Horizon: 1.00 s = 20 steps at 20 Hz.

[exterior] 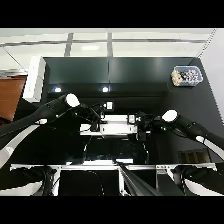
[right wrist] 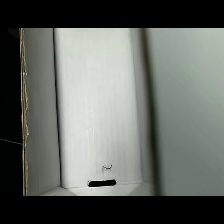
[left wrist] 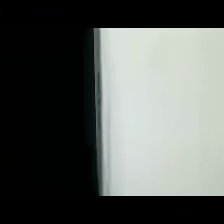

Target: Fold the box and place the chain.

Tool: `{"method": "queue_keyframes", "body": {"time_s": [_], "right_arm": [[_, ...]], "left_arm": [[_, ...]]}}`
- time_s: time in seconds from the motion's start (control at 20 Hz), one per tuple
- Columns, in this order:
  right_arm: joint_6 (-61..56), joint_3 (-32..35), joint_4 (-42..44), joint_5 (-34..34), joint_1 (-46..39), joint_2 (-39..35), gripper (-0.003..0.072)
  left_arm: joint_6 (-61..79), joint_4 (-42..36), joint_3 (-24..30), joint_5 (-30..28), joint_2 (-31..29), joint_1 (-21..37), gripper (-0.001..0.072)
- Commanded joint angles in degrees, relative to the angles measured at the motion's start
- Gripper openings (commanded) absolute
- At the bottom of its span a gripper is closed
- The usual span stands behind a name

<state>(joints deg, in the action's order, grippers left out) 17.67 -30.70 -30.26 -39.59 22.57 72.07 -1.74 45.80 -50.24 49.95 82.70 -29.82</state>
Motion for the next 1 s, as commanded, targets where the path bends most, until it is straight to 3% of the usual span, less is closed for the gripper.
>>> {"method": "queue_keyframes", "body": {"time_s": [0.0, 0.1, 0.2, 0.4, 0.45, 0.55, 0.6, 0.75, 0.85, 0.9, 0.95], "right_arm": [[-0.15, -0.07, -0.26, 0.2, 0.07, 0.0, 0.0706], [-0.13, -0.07, -0.26, 0.17, 0.07, 0.0, 0.0705], [0.09, -0.07, -0.61, -0.39, 0.07, 0.0, 0.0462], [0.13, -0.04, -0.87, -0.68, 0.07, 0.0, 0.0466], [0.13, -0.04, -0.87, -0.66, 0.07, 0.0, 0.0465], [0.13, -0.07, -0.87, -0.66, 0.07, 0.0, 0.0464], [0.13, -0.04, -0.87, -0.68, 0.07, 0.0, 0.0463], [0.13, -0.04, -0.87, -0.66, 0.07, 0.0, 0.046], [0.13, -0.04, -0.9, -0.7, 0.07, 0.0, 0.0194], [0.13, -0.04, -0.87, -0.7, 0.07, 0.0, 0.0198], [0.13, -0.04, -0.87, -0.7, 0.07, 0.0, 0.0198]], "left_arm": [[0.02, 0.02, -0.04, -0.02, 0.04, -0.02, 0.0026], [0.02, 0.02, -0.04, -0.02, 0.04, -0.02, 0.0026], [0.02, 0.02, -0.04, -0.07, 0.04, 0.0, 0.0026], [0.02, 0.07, -0.04, 0.0, 0.0, 0.0, 0.005], [-0.02, 0.55, -0.07, 0.0, -0.35, 0.26, 0.0225], [-3.96, 3.34, -0.07, -0.04, -2.51, 1.7, 0.0674], [-8.2, 5.64, -0.07, 0.15, -4.15, 2.82, 0.072], [-22.53, 14.99, -0.04, 6.45, -10.27, 7.65, 0.0718], [-33.14, 15.1, -0.02, 15.02, -12.76, 11.21, 0.0711], [-39.23, 13.55, 0.02, 19.45, -12.94, 12.41, 0.066], [-44.96, 10.95, 0.5, 23.96, -12.66, 13.09, 0.0479]]}}
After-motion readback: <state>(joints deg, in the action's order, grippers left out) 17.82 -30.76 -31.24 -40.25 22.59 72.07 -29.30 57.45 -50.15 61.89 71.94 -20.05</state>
